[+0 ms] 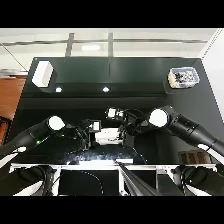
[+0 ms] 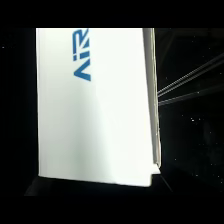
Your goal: Fold the box and place the chain.
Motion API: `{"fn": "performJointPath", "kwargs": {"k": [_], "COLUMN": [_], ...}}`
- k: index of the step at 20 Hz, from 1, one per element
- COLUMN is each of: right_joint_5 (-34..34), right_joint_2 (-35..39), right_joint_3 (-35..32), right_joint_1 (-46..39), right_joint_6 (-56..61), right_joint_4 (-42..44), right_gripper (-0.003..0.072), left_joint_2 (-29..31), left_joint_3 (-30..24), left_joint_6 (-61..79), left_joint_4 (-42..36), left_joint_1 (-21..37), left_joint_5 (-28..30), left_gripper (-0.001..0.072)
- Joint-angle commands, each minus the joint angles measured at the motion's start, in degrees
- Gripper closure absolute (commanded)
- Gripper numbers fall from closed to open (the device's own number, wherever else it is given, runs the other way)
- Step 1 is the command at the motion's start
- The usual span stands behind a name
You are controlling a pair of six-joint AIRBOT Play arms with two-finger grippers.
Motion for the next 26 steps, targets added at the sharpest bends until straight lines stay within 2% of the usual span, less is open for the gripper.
{"fn": "performJointPath", "kwargs": {"k": [1,4,21,26], "right_joint_5": [0.5,0.5,-1.0,-0.7], "right_joint_2": [-0.1,-0.1,-0.2,0.9], "right_joint_3": [0.0,0.0,-1.2,-0.4], "right_joint_1": [1.4,1.5,1.5,1.5], "right_joint_6": [0.2,0.6,2.3,14.0], "right_joint_4": [-1.7,-1.9,-2.1,-2.1], "right_gripper": [0.0460,0.0421,0.0420,0.0420], "left_joint_2": [0.0,0.0,0.0,0.0], "left_joint_3": [0.1,0.1,0.1,0.1], "left_joint_6": [0.0,0.0,0.0,0.0], "left_joint_4": [0.0,0.0,0.0,0.0], "left_joint_1": [0.0,0.0,0.0,0.0], "left_joint_5": [0.1,0.1,0.1,0.1], "left_gripper": [0.0246,0.0246,0.0247,0.0246]}}
